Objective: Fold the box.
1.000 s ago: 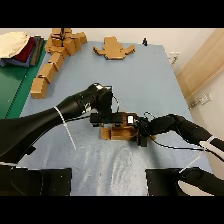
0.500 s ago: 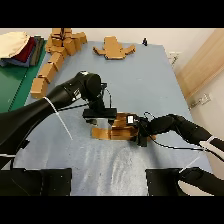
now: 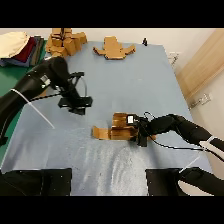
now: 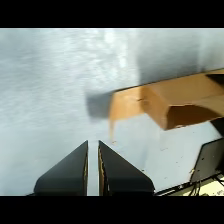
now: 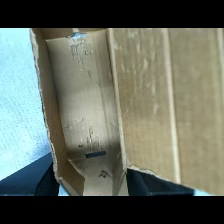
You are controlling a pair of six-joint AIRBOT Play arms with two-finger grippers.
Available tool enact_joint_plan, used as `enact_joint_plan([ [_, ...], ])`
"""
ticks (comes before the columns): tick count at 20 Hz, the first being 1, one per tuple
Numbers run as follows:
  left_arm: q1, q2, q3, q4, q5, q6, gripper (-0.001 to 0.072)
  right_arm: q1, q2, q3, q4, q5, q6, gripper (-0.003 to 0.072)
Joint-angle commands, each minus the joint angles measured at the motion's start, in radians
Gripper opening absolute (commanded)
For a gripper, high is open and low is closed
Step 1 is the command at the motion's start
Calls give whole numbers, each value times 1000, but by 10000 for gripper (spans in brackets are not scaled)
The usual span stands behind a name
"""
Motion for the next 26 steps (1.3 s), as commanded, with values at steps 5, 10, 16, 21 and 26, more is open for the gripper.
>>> enact_joint_plan([
  [5, 218, 7, -300, -259, 111, 366, 114, 0, 0, 1, 0, 0, 0, 511],
  [10, 137, 7, -426, -380, 337, 447, 113, 0, 0, 1, 0, 0, 0, 511],
  [16, -24, -13, -452, -446, 509, 448, 113, 0, 0, 1, 0, 0, 0, 511],
  [21, -114, -48, -454, -474, 508, 388, 103, 0, 0, 1, 0, 0, 0, 511],
  [26, -133, 9, -453, -501, 509, 335, 39, 0, 0, 1, 0, 0, 0, 511],
])
